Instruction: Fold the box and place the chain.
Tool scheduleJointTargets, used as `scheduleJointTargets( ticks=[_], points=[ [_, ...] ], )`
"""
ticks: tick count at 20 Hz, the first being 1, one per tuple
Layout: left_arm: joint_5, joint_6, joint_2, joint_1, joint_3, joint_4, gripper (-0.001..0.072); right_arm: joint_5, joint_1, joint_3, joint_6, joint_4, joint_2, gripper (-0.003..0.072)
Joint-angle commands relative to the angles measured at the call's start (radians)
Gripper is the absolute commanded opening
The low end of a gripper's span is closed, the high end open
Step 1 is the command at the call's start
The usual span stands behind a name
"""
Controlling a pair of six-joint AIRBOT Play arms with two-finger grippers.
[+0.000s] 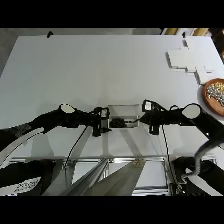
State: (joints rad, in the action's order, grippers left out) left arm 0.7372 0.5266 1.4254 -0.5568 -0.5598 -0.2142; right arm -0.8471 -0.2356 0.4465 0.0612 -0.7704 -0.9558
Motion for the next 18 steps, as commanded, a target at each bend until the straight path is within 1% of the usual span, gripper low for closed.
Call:
scheduleJointTargets(
  ticks=[1,3,4,7,9,11,15,16,18],
  points=[
    [0.000,0.000,0.000,0.000,0.000,0.000,0.0069,-0.002,-0.001,0.000,0.191,-0.006,0.117,0.0016],
    [0.000,0.000,0.000,0.000,0.000,0.000,0.0069,-0.002,-0.001,0.000,0.232,0.068,0.180,0.0017],
    [0.000,0.000,0.000,0.000,0.000,0.000,0.0069,-0.009,-0.002,0.000,0.231,0.139,0.201,0.0017],
    [0.000,0.000,0.000,0.000,0.000,0.000,0.0069,-0.044,-0.014,0.000,0.231,0.345,0.214,0.0017],
    [0.000,0.000,0.000,0.000,0.000,0.000,0.0069,-0.029,-0.064,0.000,0.230,0.390,0.213,0.0017],
    [0.000,0.000,0.000,0.000,0.000,0.000,0.0069,0.015,-0.133,0.000,0.229,0.385,0.207,0.0017],
    [0.000,0.000,0.000,0.000,0.000,0.000,0.0069,0.188,-0.242,0.000,0.227,0.404,0.182,0.0017],
    [0.000,0.000,0.000,0.000,0.000,0.000,0.0069,0.219,-0.261,0.000,0.226,0.431,0.175,0.0017],
    [0.000,0.000,0.000,0.000,0.000,0.000,0.0069,0.249,-0.293,0.000,0.212,0.542,0.154,0.0017]
  ],
)
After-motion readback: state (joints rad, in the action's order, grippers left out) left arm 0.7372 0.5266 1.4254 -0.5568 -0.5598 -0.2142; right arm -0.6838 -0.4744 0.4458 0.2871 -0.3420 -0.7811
